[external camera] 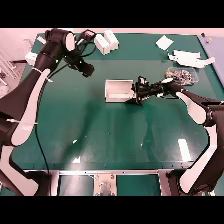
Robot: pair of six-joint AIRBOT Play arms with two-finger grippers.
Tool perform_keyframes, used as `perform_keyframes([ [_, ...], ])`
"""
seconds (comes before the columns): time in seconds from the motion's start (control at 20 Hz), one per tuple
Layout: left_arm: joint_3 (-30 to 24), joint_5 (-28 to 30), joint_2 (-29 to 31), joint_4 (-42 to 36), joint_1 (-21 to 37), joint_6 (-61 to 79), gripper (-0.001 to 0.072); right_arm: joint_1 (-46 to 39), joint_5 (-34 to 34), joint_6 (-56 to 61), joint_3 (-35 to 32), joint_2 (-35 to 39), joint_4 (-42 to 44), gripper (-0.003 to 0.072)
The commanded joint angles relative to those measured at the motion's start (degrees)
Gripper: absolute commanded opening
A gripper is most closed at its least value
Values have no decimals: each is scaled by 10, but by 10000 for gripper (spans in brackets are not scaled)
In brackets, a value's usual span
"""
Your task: Fold the box and place the chain.
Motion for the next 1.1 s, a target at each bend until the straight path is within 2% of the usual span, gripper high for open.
perform_keyframes([
  [0.0, -39, 5, 0, -228, 36, 201, 538, 0, 0, 0, 0, 0, 0, 555],
  [0.15, -85, 2, 0, -348, 76, 334, 537, 0, 0, 0, 0, 0, 0, 555],
  [0.25, -116, -1, 0, -358, 90, 417, 539, 0, 0, 0, 0, 0, 0, 555],
  [0.35, -161, 3, 0, -372, 96, 503, 629, 0, 0, 0, 0, 0, 0, 555],
  [0.5, -231, 26, 0, -384, 99, 622, 631, 0, 0, 0, 0, 0, 0, 555],
  [0.55, -249, 43, 0, -394, 99, 655, 720, 0, 0, 0, 0, 0, 0, 555],
  [0.6, -266, 65, -2, -417, 99, 692, 720, 0, 0, 0, 0, 0, 0, 555],
  [0.75, -276, 87, -21, -478, 99, 769, 720, 0, 0, 0, 0, 0, 0, 555],
  [1.05, -276, 95, -62, -572, 99, 866, 720, 0, 0, 0, 0, 0, 0, 555],
])
